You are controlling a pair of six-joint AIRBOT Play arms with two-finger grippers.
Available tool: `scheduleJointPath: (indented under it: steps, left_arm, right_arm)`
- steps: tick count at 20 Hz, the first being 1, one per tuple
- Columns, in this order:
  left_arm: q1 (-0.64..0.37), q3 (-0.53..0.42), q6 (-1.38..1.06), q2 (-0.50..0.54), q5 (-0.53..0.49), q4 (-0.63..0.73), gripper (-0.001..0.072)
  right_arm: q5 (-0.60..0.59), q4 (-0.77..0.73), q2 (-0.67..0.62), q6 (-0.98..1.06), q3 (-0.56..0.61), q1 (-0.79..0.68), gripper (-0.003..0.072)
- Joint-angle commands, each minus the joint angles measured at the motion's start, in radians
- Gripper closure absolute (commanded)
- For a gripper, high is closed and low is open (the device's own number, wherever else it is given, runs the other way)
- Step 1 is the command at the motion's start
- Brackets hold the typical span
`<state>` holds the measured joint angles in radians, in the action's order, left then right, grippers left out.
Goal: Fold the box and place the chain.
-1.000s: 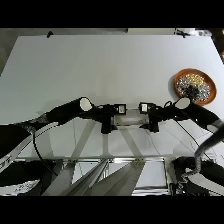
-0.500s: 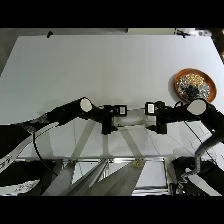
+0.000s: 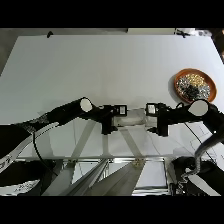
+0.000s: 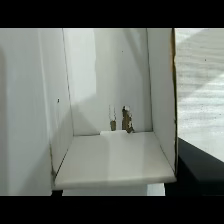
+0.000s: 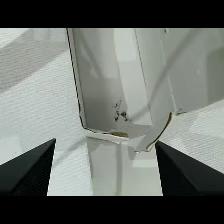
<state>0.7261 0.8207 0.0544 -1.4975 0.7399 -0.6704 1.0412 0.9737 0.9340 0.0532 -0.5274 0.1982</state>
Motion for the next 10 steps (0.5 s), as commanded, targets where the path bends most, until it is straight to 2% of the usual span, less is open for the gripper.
scheduleJointPath:
  steps: [1, 6, 8, 10]
  left_arm:
    - [-0.002, 0.001, 0.046, 0.032, 0.035, -0.068, 0.0559]
    - [-0.002, 0.001, 0.285, 0.137, 0.062, -0.382, 0.0558]
    - [-0.002, 0.001, 0.339, 0.141, 0.117, -0.449, 0.0558]
    - [-0.001, 0.001, 0.344, 0.140, 0.170, -0.449, 0.0558]
  right_arm:
    - [-0.001, -0.001, -0.008, 0.003, 0.000, 0.000, 0.0015]
    - [-0.006, 0.003, -0.068, 0.002, 0.000, 0.000, 0.0013]
    - [-0.001, 0.018, -0.096, 0.003, 0.000, 0.000, 0.0013]
    - [0.005, 0.014, -0.116, 0.003, 0.000, 0.000, 0.0013]
